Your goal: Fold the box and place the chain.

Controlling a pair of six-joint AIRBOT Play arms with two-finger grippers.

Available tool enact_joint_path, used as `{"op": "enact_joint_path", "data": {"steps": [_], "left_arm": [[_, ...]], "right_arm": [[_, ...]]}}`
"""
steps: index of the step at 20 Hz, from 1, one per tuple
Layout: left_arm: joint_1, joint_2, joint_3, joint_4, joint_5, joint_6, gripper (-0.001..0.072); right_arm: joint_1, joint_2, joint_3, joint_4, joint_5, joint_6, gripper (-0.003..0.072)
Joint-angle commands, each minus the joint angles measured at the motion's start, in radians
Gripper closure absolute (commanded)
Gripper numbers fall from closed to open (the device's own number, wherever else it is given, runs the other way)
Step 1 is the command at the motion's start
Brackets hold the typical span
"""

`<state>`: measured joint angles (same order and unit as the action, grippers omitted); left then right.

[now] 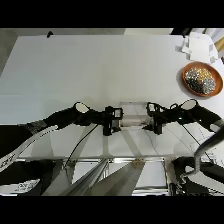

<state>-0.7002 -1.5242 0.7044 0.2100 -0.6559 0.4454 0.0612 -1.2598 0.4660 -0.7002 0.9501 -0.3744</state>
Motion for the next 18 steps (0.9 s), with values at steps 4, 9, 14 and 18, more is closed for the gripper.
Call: {"op": "enact_joint_path", "data": {"steps": [4,9,14,18], "left_arm": [[0.0,0.0,0.0,0.0,0.0,0.0,0.0641],[0.0,0.0,0.0,0.0,0.0,0.0,0.0641],[0.0,0.0,0.0,0.0,0.0,0.0,0.0641],[0.0,0.0,0.0,0.0,0.0,0.0,0.0641]], "right_arm": [[0.0,0.001,0.001,0.0,0.0,0.0,0.0312],[0.0,0.001,0.001,-0.003,0.019,0.026,0.0313],[0.0,0.01,0.002,-0.003,0.027,0.093,0.0041],[-0.001,0.085,0.003,-0.079,0.031,0.193,0.0033]]}}
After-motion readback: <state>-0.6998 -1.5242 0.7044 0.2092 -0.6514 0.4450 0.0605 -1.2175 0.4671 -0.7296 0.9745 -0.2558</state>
